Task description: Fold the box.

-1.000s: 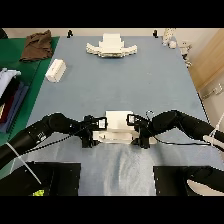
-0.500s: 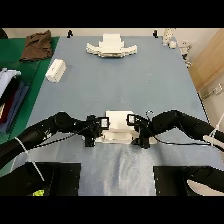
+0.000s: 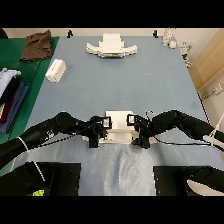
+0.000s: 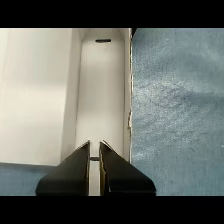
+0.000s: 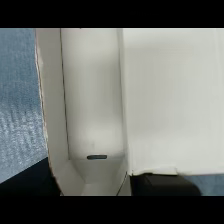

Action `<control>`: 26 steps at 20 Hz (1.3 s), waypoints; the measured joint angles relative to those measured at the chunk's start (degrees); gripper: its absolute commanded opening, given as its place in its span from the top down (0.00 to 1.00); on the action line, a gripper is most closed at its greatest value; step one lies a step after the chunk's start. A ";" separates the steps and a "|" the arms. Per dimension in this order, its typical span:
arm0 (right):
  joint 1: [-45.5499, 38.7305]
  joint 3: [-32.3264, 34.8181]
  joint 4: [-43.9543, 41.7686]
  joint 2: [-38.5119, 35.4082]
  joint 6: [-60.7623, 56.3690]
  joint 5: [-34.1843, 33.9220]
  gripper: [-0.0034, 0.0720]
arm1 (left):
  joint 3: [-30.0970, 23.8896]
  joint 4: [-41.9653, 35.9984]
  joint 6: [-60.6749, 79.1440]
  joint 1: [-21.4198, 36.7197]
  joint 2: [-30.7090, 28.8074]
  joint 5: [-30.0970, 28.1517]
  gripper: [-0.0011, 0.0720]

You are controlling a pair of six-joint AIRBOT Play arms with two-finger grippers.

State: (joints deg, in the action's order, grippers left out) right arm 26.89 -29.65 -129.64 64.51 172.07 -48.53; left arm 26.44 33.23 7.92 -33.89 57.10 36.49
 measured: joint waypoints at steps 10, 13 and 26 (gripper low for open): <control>0.00 0.00 0.00 0.00 -0.07 0.04 0.23 | 0.00 -0.72 0.24 -0.07 1.64 -0.37 0.17; 0.00 0.00 0.00 0.00 -0.04 0.04 0.23 | 0.00 -0.72 0.20 -0.07 1.66 -0.46 0.69; 0.00 -0.02 0.00 0.00 -0.04 0.02 0.23 | 0.83 27.61 -53.77 7.15 -18.60 11.10 0.96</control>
State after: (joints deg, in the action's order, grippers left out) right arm 26.89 -29.67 -129.64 64.51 172.03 -48.51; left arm 27.27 60.84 -45.84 -26.74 38.50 47.59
